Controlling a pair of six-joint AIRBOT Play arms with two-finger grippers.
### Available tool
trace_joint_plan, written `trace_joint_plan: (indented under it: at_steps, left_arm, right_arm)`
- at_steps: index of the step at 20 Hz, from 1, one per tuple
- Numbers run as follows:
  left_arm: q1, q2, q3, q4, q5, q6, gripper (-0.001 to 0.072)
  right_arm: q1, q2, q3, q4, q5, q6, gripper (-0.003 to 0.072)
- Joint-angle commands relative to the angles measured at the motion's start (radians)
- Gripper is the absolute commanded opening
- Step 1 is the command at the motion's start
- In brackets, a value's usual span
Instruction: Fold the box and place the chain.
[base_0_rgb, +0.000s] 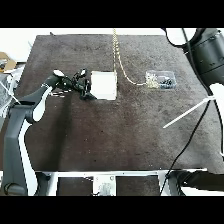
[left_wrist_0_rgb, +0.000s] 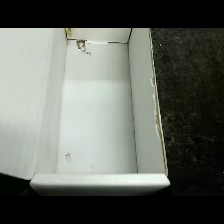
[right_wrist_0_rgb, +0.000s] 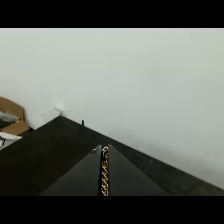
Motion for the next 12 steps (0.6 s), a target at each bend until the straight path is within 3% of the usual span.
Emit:
trace_joint_plan:
  at_steps: [1,6,12]
  left_arm:
    - [0.001,0.0,0.0,0.0,0.0,0.0,0.0467]
    - [0.001,0.0,0.0,0.0,0.0,0.0,0.0467]
    - [0.001,0.0,0.0,0.0,0.0,0.0,0.0467]
  right_arm:
    - [0.0,-0.031,0.0,0.004,0.172,0.025,0.0004]
    - [0.002,-0.102,-0.004,0.035,0.449,0.045,0.0005]
    - [0.001,-0.253,-0.106,0.068,0.447,0.07,0.0016]
